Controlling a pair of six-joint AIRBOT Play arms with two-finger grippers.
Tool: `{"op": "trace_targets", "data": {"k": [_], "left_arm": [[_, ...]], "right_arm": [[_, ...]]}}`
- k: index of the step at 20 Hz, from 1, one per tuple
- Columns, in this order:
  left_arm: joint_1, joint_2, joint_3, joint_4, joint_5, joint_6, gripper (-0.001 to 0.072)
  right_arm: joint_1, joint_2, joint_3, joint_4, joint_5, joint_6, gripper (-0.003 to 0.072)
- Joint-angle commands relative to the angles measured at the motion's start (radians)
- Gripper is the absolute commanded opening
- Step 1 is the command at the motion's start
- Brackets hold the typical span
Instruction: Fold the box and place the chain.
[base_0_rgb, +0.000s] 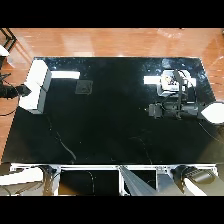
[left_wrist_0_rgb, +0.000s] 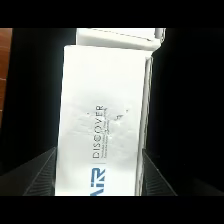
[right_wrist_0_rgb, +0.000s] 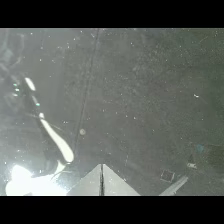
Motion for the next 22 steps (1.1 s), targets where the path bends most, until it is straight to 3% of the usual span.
{"op": "trace_targets", "data": {"k": [1,6,7,8,10,12,15,18,20,22], "left_arm": [[0.001,0.006,0.077,0.018,-0.118,-0.026,0.0647],[-0.01,0.114,0.255,0.006,-0.332,-0.084,0.0642],[-0.017,0.144,0.267,0.006,-0.368,-0.123,0.0614],[-0.026,0.176,0.272,0.006,-0.406,-0.189,0.0479],[-0.05,0.227,0.272,-0.026,-0.508,-0.285,0.0032],[-0.096,0.264,0.271,-0.038,-0.6,-0.326,0.0022],[-0.239,0.335,0.258,0.063,-0.615,-0.463,0.0021],[-0.446,0.464,0.123,0.119,-0.463,-0.517,0.0021],[-0.626,0.565,-0.048,0.146,-0.312,-0.531,0.0021],[-0.768,0.643,-0.213,0.223,-0.225,-0.6,0.0022]], "right_arm": [[0.0,0.001,0.0,0.0,-0.004,0.0,0.0028],[0.0,0.001,0.0,-0.002,0.009,-0.001,0.0028],[0.0,0.001,0.0,-0.007,0.023,-0.004,0.0028],[0.0,0.002,0.0,-0.025,0.03,-0.003,0.0028],[-0.012,0.016,0.013,-0.174,0.047,0.055,0.0027],[-0.045,0.071,0.034,-0.371,0.083,0.186,0.0028],[-0.095,0.193,0.05,-0.537,0.179,0.229,0.0028],[-0.109,0.272,0.05,-0.636,0.281,0.23,0.0028],[-0.108,0.282,0.034,-0.636,0.281,0.23,0.0028],[-0.109,0.282,-0.015,-0.634,0.236,0.244,0.0028]]}}
